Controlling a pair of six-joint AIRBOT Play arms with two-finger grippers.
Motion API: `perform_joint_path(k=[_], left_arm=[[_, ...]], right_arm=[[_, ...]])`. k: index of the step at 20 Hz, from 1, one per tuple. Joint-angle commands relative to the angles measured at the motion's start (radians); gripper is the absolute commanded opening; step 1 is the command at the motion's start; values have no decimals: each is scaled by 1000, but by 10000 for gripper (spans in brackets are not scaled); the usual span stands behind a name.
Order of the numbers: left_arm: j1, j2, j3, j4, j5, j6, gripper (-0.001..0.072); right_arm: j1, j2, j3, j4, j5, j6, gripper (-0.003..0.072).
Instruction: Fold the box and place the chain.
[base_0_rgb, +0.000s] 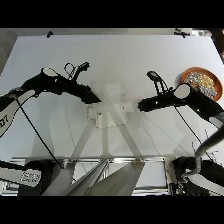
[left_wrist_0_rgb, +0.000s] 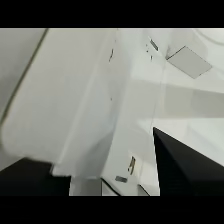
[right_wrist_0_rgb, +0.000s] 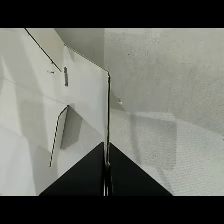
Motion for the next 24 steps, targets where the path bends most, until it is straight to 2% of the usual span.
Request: perform_joint_path(k=[1, 3, 4, 6, 8, 9, 10, 15, 18, 20, 24], left_arm=[[-10, -39, 0, -29, 6, 40, 528], [-10, -46, 0, -29, -2, 55, 476], [-10, -46, 0, -29, -1, 57, 422], [-10, -46, 0, -29, -2, 66, 221], [-10, -46, 0, -29, -5, 81, 117], [-10, -46, 0, -29, -6, 90, 32], [-10, -45, 0, -29, -18, 108, 6], [-10, -16, 0, -28, -112, 248, 3], [-26, 26, 0, -25, -141, 365, 3], [-50, 56, 0, -25, -139, 398, 3], [-127, 109, -1, 8, -135, 405, -2]], right_arm=[[1, 1, 0, 1, 5, 0, 6], [1, 1, 0, 1, 5, 0, 6], [1, 1, 0, 1, 5, 0, 6], [1, 1, 0, 1, 5, 0, 6], [1, 1, 0, 1, 5, 0, 6], [1, 1, 0, 1, 5, 0, 6], [1, 1, 0, 1, 5, 0, 6], [0, 7, 1, -1, 70, 0, 21], [0, 66, 14, -35, 140, 0, 231], [-9, 140, 31, -79, 202, 0, 318], [-62, 349, 36, -187, 337, 1, 347]])
